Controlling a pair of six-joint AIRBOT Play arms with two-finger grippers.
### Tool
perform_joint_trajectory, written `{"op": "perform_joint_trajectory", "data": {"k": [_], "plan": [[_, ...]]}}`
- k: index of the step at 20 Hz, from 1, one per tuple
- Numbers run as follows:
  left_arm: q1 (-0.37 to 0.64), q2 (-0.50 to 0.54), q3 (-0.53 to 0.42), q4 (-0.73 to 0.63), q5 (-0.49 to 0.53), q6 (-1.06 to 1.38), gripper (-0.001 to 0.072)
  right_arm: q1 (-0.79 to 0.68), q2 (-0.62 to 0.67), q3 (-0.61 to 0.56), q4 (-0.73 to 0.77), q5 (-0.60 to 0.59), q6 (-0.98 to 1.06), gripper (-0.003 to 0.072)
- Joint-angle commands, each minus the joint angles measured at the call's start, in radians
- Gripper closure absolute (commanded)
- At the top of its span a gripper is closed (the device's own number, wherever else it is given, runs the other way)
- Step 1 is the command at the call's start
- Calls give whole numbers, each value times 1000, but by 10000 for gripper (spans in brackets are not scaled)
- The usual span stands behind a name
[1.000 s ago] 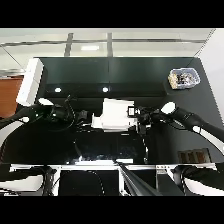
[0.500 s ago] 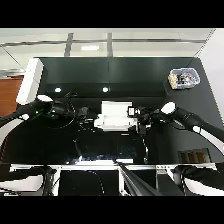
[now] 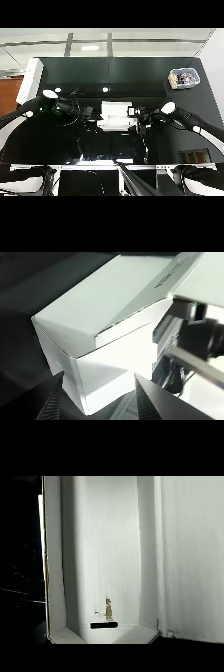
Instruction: Fold the box and place the chain.
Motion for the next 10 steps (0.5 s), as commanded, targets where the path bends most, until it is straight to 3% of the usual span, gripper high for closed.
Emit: {"op": "perform_joint_trajectory", "data": {"k": [1,10], "plan": [[-69,0,85,181,2,-166,205,1,-1,0,0,0,0,264],[-220,0,186,366,105,-435,205,1,-1,0,0,0,0,264]]}}
